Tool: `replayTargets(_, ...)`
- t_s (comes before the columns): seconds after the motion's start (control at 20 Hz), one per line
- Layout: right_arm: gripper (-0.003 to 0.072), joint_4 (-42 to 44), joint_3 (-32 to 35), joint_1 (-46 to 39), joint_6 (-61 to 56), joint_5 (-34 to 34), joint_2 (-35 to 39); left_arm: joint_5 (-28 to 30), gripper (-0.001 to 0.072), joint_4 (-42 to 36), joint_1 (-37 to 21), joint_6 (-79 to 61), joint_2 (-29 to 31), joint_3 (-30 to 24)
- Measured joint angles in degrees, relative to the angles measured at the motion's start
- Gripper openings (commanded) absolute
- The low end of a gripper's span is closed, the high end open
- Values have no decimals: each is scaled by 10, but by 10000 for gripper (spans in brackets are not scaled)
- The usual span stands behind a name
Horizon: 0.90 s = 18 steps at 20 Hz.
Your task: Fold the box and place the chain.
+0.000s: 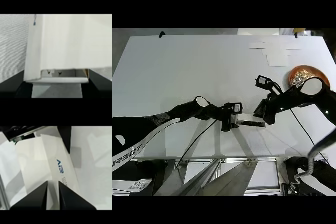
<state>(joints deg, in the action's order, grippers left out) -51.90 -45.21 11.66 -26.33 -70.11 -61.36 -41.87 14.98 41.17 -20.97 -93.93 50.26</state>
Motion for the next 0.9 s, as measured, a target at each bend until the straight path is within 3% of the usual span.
replayTargets(0.15, 282, -8, 6, 1, 7, -1, 12, 0, 333, 0, 0, 0, 0, 0)
replayTargets(0.65, 282, -95, 9, 45, 11, -9, 18, 0, 333, 0, 0, 0, 0, 0)
replayTargets(0.9, 273, -97, 9, 55, 11, -12, 20, 0, 333, 0, 0, 0, 0, 0)
